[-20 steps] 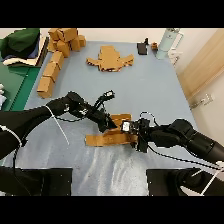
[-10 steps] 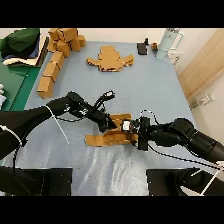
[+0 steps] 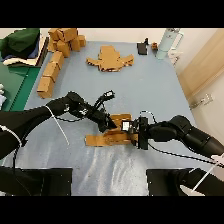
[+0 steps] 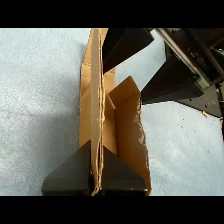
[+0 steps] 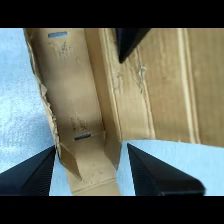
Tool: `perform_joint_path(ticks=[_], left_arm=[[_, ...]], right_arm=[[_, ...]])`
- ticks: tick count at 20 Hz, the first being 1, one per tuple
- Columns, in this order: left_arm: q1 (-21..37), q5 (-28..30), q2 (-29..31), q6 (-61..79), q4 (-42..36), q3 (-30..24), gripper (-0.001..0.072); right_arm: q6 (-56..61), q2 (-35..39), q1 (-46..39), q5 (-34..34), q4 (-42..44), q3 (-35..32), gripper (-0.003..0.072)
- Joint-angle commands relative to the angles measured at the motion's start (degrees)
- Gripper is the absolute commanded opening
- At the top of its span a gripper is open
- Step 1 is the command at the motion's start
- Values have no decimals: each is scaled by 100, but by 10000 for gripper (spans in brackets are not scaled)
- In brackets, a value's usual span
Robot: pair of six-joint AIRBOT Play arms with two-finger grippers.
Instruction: Fold the box.
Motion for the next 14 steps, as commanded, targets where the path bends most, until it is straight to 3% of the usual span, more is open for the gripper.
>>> perform_joint_path(ticks=[1,4,8,14], left_arm=[[0,2,2,0,0,2,14],[0,2,2,0,0,2,14],[0,2,2,0,0,2,14],[0,2,2,0,0,2,14]], right_arm=[[-605,-59,-269,0,435,4,708],[-1040,-129,-400,-7,789,4,709],[-2151,-503,-890,-280,2017,4,708],[-2483,-1110,-1064,-444,2302,4,708]])
